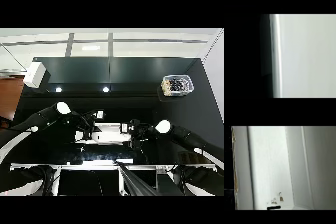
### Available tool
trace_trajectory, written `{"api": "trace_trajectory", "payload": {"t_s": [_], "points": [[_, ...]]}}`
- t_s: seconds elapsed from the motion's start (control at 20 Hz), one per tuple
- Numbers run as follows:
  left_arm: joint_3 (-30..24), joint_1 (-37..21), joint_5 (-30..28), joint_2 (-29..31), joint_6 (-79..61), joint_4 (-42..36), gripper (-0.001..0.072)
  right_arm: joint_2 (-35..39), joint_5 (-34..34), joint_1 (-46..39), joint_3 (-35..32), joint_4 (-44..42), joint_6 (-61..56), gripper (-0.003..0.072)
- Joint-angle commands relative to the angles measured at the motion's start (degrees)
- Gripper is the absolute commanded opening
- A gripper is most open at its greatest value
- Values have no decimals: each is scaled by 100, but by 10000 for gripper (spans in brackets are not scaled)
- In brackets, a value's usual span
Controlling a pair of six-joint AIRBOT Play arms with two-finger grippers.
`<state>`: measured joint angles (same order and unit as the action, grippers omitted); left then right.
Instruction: Fold the box and place the chain.
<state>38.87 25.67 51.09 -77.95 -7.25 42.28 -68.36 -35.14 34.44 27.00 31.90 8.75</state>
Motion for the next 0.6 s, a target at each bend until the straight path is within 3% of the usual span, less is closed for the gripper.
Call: {"api": "trace_trajectory", "payload": {"t_s": [0.0,0.55], "points": [[-2,2,-4,-2,-4,9,30,-7,24,-4,-4,7,7,712],[-2,2,-4,-2,-4,11,30,-7,24,-4,-4,9,-35,713]]}}
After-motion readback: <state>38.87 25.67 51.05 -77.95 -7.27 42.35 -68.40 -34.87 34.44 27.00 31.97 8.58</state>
